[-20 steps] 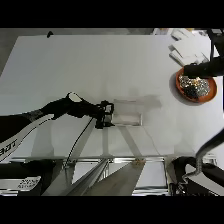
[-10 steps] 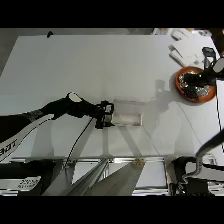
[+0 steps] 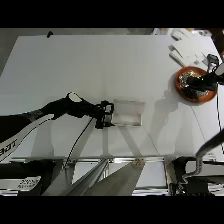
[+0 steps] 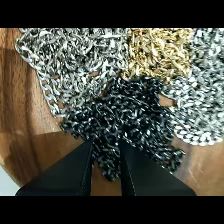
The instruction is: Fold the box and place the chain.
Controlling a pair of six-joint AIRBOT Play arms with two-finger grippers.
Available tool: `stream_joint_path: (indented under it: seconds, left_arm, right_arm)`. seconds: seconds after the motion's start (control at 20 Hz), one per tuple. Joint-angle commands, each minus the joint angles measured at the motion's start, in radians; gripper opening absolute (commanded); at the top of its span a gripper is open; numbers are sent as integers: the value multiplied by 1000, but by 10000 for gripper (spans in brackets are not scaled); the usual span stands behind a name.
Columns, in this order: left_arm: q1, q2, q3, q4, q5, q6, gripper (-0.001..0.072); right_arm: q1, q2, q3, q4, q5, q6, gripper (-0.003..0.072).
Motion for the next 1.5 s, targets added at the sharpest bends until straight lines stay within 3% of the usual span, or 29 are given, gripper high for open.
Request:
stream_joint_path:
  seconds: [0.0,0.05,0.15,0.35,0.45,0.5,0.95,1.3,1.45]
  left_arm:
    - [0,0,0,0,0,0,195]
    - [0,0,0,0,0,0,195]
    - [0,0,1,0,0,0,195]
    - [0,0,1,0,0,0,195]
    - [0,0,1,0,0,0,195]
    - [0,0,1,0,0,0,195]
    - [0,0,0,0,0,0,195]
    - [0,0,1,0,0,0,195]
    - [0,0,1,0,0,0,195]
  right_arm:
    - [-7,-28,0,43,-31,3,204]
    - [-8,-34,0,45,-31,3,245]
    - [-7,-41,0,44,-31,3,243]
    - [-8,-41,0,44,-35,3,153]
    - [-8,-41,0,44,-34,3,37]
    - [-8,-40,0,44,-32,3,18]
    - [-7,103,0,37,18,-32,18]
    - [-6,308,0,45,208,-116,18]
    - [-6,426,0,117,264,-163,18]
